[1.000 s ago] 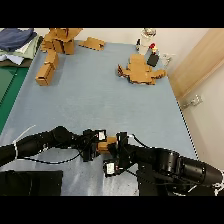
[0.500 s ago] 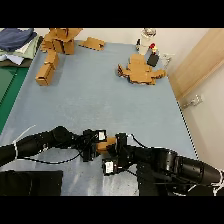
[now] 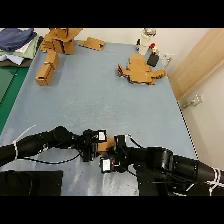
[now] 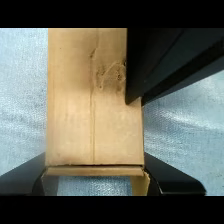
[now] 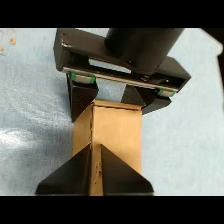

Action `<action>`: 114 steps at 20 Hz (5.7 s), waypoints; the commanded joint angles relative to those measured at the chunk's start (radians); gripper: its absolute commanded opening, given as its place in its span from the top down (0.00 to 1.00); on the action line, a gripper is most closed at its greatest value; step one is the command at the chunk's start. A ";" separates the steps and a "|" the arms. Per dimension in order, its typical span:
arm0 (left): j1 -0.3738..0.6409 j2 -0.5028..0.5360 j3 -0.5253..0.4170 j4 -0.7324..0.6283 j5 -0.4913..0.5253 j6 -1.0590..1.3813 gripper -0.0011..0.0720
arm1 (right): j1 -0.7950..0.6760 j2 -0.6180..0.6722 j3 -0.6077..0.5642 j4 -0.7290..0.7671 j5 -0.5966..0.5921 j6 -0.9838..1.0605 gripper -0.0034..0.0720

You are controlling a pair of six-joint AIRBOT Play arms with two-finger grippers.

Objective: Fold the box.

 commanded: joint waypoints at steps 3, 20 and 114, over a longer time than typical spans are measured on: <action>0.000 0.000 0.000 0.000 0.001 -0.001 0.26 | 0.001 0.094 0.015 -0.008 -0.053 0.001 0.55; 0.000 0.000 0.000 0.000 0.002 0.000 0.27 | -0.008 0.223 -0.242 0.373 0.425 1.532 0.96; 1.047 -0.235 0.328 0.074 0.268 -0.385 0.26 | -0.252 0.090 0.098 -0.252 -0.433 1.772 0.95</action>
